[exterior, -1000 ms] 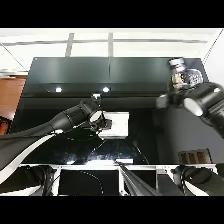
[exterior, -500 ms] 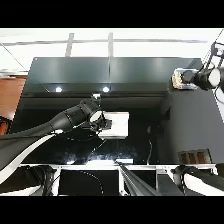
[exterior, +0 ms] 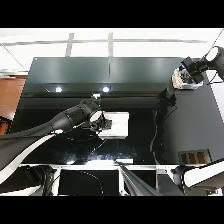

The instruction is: Fold the box and place the chain.

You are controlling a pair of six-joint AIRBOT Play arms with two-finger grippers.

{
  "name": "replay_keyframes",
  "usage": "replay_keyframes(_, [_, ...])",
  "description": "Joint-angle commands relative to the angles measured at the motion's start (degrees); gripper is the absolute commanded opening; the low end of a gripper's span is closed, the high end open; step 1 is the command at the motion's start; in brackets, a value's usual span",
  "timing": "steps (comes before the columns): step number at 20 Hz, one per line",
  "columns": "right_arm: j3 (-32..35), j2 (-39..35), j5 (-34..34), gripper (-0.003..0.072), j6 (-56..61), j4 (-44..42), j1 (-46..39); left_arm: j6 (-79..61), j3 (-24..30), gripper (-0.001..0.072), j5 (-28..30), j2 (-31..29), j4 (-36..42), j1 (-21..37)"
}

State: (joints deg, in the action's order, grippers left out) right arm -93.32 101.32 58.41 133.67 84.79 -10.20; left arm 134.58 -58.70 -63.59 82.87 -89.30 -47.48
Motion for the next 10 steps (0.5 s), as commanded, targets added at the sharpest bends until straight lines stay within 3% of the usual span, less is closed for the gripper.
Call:
replay_keyframes(1, [-1.86,3.69,-2.40,0.0558,5.66,-4.66,-0.55,-0.02,-0.04,0.0034,0.02,0.00,-0.02,0.04])
replay_keyframes(10, [-3.04,5.01,-4.87,0.0558,7.67,-7.13,-1.51,-0.02,-0.04,0.0033,0.02,0.00,-0.02,0.04])
